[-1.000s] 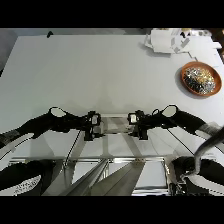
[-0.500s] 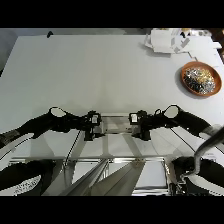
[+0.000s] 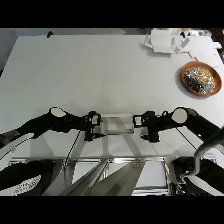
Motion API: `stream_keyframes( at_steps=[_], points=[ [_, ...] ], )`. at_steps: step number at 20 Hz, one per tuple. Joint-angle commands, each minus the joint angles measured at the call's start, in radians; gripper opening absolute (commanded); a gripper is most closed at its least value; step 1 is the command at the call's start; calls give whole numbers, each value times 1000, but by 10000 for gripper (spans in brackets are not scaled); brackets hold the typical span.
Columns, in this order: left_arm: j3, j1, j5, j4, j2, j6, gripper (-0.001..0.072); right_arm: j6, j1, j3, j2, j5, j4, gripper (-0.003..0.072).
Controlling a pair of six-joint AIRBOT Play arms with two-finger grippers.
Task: Fold the box and place the chain.
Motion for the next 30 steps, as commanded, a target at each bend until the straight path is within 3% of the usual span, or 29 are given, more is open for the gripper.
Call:
stream_keyframes(
  at_steps=[1, 5, 11, 13, 15, 18, 24, 30],
  points=[
    [0, 1, -7, 0, 0, 1, 136, 35, 1, 1, 132, 8, -28, 638],
    [0, 1, -8, 0, 0, 1, 136, 39, 1, 1, 182, 26, -10, 639],
    [0, 1, -7, 0, 0, 1, 136, 29, 1, 6, 189, 58, 198, 616],
    [0, 1, -7, 0, 0, 1, 136, 12, 1, 22, 189, 58, 279, 391],
    [0, 1, -7, 0, 0, 1, 136, -77, 1, 23, 185, 59, 401, 301],
    [0, 1, -7, 0, 0, 1, 136, -246, 1, 23, 153, 49, 518, 23],
    [1, 1, -7, 0, 0, 1, 136, -185, 0, 23, -20, -213, 575, 22],
    [0, 1, -7, 0, 0, 1, 136, -45, 0, 23, -89, -261, 472, 22]
  ],
)
